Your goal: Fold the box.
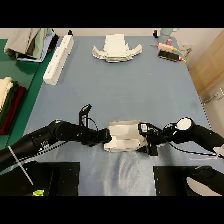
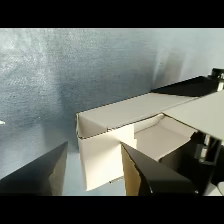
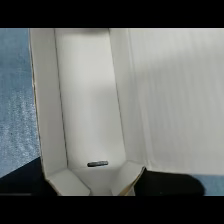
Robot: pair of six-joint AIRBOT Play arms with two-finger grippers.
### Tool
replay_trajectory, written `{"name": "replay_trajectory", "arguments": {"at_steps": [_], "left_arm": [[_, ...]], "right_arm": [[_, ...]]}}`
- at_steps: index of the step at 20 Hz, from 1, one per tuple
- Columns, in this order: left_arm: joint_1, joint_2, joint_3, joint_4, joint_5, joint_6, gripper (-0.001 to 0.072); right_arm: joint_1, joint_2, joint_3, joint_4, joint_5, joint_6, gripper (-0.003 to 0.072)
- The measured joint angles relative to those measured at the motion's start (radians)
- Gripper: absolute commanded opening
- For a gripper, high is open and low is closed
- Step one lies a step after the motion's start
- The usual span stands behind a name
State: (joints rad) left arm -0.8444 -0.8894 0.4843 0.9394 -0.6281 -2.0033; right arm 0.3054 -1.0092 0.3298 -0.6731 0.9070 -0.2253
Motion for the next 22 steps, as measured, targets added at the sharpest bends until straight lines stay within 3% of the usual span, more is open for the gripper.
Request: {"name": "replay_trajectory", "arguments": {"at_steps": [11, 16, 22], "left_arm": [[-0.197, -0.193, 0.248, 0.372, -0.232, -0.412, 0.0483], [-0.243, -0.298, 0.354, 0.441, -0.347, -0.475, 0.0483], [-0.257, -0.369, 0.410, 0.461, -0.422, -0.530, 0.0482]], "right_arm": [[0.000, 0.000, 0.000, 0.000, 0.000, 0.000, 0.0601], [0.000, 0.000, 0.000, 0.000, 0.000, 0.000, 0.0601], [0.000, 0.000, 0.000, 0.000, 0.000, 0.000, 0.0601]]}}
